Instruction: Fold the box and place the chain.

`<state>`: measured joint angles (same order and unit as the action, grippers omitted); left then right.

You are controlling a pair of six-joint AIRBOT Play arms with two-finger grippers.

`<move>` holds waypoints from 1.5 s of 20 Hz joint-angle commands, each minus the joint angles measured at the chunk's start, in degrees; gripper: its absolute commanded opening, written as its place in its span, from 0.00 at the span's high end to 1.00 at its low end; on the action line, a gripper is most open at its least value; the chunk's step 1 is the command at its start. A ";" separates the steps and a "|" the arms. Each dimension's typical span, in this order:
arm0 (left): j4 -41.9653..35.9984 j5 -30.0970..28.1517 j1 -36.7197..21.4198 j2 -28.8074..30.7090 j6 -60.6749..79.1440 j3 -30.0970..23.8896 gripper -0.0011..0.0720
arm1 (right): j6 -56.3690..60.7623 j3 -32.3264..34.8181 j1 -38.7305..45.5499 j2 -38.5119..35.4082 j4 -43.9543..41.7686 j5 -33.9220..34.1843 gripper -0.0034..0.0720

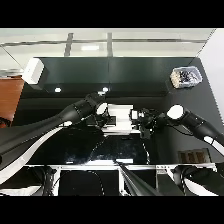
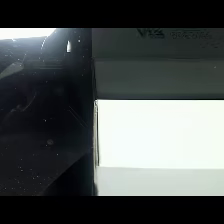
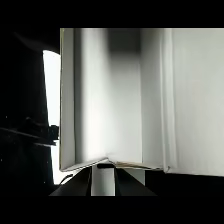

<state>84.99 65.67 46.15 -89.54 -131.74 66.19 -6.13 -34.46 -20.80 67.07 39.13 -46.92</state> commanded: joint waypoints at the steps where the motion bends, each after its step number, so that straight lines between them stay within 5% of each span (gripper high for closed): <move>1: -0.17 -0.02 -0.07 -0.02 0.00 0.04 0.95 | 0.07 0.00 -0.02 1.46 -5.68 0.70 0.74; 10: -0.42 0.02 -0.07 -0.02 -0.02 0.04 0.95 | 0.92 0.02 -0.02 4.44 -8.70 0.87 0.77; 12: -0.42 0.20 -0.07 -0.02 -0.02 0.04 0.95 | 2.34 0.02 -0.02 4.44 -8.87 0.81 0.56; 13: -0.42 0.20 -0.07 -0.02 -0.02 0.04 0.95 | 3.08 0.02 0.02 4.44 -8.85 0.66 0.70; 15: -0.42 0.20 -0.07 -0.02 -0.02 0.04 0.95 | 4.04 0.02 0.00 4.44 -8.87 0.81 0.44; 18: -0.42 0.20 -0.07 -0.02 -0.02 0.04 0.95 | 13.49 -0.11 0.55 3.45 -6.36 -0.04 0.93; 24: -0.42 0.44 -0.07 -0.02 -0.02 0.04 0.95 | 51.30 -8.55 15.32 -5.79 12.61 -18.93 0.94; 27: -0.42 0.42 -0.07 -0.02 -0.02 0.04 0.95 | 70.49 -6.49 30.84 -6.49 15.19 -15.65 0.94; 30: -0.42 0.44 -0.07 -0.02 -0.02 0.04 0.95 | 77.88 2.25 41.00 -5.46 8.31 -10.88 0.94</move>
<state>84.55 66.02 46.13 -89.54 -131.76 66.19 58.78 -37.28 10.35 61.54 50.33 -59.90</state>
